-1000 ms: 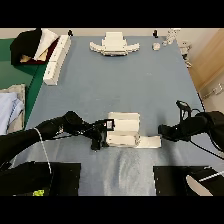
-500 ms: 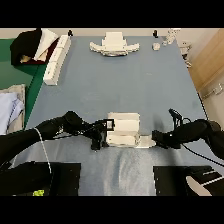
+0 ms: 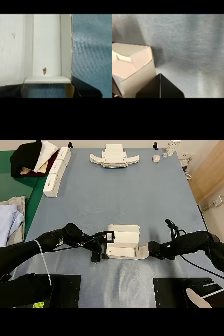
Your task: Fold the box.
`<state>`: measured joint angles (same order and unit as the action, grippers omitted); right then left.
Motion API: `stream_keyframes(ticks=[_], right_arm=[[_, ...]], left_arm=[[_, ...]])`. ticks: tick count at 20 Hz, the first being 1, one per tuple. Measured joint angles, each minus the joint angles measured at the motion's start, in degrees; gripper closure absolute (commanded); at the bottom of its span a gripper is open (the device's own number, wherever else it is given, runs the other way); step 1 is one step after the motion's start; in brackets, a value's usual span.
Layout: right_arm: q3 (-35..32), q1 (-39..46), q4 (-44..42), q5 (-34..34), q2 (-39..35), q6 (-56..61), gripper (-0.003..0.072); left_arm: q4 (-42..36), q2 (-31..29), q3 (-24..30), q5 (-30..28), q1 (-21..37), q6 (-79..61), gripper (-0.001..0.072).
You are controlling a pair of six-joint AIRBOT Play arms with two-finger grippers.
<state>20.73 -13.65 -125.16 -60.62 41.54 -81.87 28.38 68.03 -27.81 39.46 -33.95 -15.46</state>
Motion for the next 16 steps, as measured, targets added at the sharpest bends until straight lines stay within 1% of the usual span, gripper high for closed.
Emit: stream_keyframes(ticks=[1, 3, 4, 5, 6, 10, 11, 12, 14, 16], right_arm=[[0.7, 0.0, -0.5, 0.1, -0.1, -0.5, 0.0434], [2.1, 0.0, -1.2, 0.0, -0.3, -1.2, 0.0430], [2.6, 0.0, -1.4, -0.1, -0.3, -1.5, 0.0358], [3.0, 0.0, -1.6, -0.4, -0.3, -1.7, 0.0150], [3.3, -0.1, -1.8, -0.5, -0.4, -1.8, 0.0102], [3.8, -0.1, -2.2, -0.6, -0.1, -2.1, 0.0117], [3.8, -0.2, -2.3, -0.5, 0.2, -2.1, 0.0162], [3.9, -0.6, -2.3, -0.3, 0.7, -2.2, 0.0163], [4.0, -3.0, -2.3, 0.4, 1.7, -2.2, 0.0164], [4.5, -6.7, -2.1, 2.5, 3.0, -2.2, 0.0168]], left_arm=[[0.0, 0.0, 0.0, 0.0, 0.0, 0.0, 0.0250], [0.0, 0.0, 0.0, 0.0, 0.0, 0.0, 0.0250], [0.0, 0.0, 0.0, 0.0, 0.0, 0.0, 0.0250], [0.0, 0.0, 0.0, 0.0, 0.0, 0.0, 0.0250], [0.0, 0.0, 0.0, 0.0, 0.0, 0.0, 0.0250], [0.0, 0.0, 0.0, 0.0, 0.0, 0.0, 0.0250], [0.0, 0.0, 0.0, 0.0, 0.0, 0.0, 0.0250], [0.0, 0.0, 0.0, 0.0, 0.0, 0.0, 0.0249], [0.0, 0.0, 0.0, 0.0, 0.0, 0.0, 0.0250], [0.0, 0.0, 0.0, 0.0, 0.0, 0.0, 0.0250]])
